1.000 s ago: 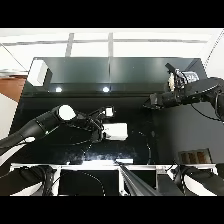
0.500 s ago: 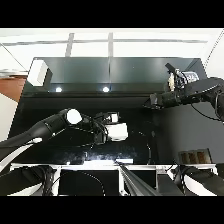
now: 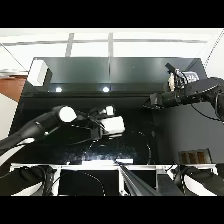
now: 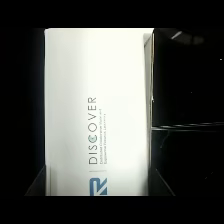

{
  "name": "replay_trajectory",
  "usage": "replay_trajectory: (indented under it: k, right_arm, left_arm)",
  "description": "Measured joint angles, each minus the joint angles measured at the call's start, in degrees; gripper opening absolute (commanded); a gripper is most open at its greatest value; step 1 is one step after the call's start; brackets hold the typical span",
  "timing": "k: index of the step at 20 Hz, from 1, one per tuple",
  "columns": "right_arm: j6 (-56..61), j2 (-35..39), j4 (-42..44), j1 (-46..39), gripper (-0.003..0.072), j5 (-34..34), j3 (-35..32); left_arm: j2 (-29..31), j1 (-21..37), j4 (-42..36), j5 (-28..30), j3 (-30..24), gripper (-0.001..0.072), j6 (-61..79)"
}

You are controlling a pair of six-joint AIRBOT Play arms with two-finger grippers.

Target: Fold the box and place the chain.

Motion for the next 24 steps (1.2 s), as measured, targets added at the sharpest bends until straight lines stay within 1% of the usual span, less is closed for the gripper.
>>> replay_trajectory:
  k: [3, 6, 8, 9, 11, 14, 16, 19, 24]
  right_arm:
    - [0.0, 0.0, -0.09, -0.02, 0.0025, -0.02, 0.0]
    - [-0.11, 0.0, -0.26, -0.02, 0.0025, 0.0, 0.0]
    - [-0.28, 0.0, -0.37, -0.02, 0.0024, 0.0, 0.0]
    - [-0.39, 0.0, -0.39, -0.02, 0.0025, 0.04, 0.0]
    - [-0.5, 0.0, -0.5, -0.02, 0.0025, 0.24, 0.0]
    - [-0.63, 0.0, -0.55, -0.02, 0.0025, 0.63, 0.0]
    - [-0.63, 0.0, -0.57, -0.02, 0.0025, 0.9, 0.02]
    - [-0.63, 0.0, -0.57, -0.02, 0.0025, 1.25, 0.0]
    - [-0.63, 0.0, -0.57, 0.04, 0.0025, 1.46, 0.02]
  left_arm:
    - [5.57, 7.78, 8.17, -4.59, 0.02, 0.029, -10.64]
    - [9.7, 19.45, 15.89, -10.4, -0.02, 0.029, -21.73]
    - [10.97, 28.44, 18.8, -12.48, -0.24, 0.029, -27.71]
    - [11.28, 32.74, 19.78, -12.98, -0.42, 0.029, -29.83]
    - [11.63, 41.16, 21.03, -12.11, -0.61, 0.0291, -32.63]
    - [11.54, 51.34, 21.53, -7.19, -0.74, 0.0291, -34.84]
    - [10.36, 55.21, 21.18, -2.91, -0.7, 0.0291, -35.39]
    - [6.01, 57.75, 20.63, 2.29, 0.61, 0.0291, -34.91]
    - [-4.07, 58.97, 21.29, 5.77, 6.91, 0.0291, -34.42]
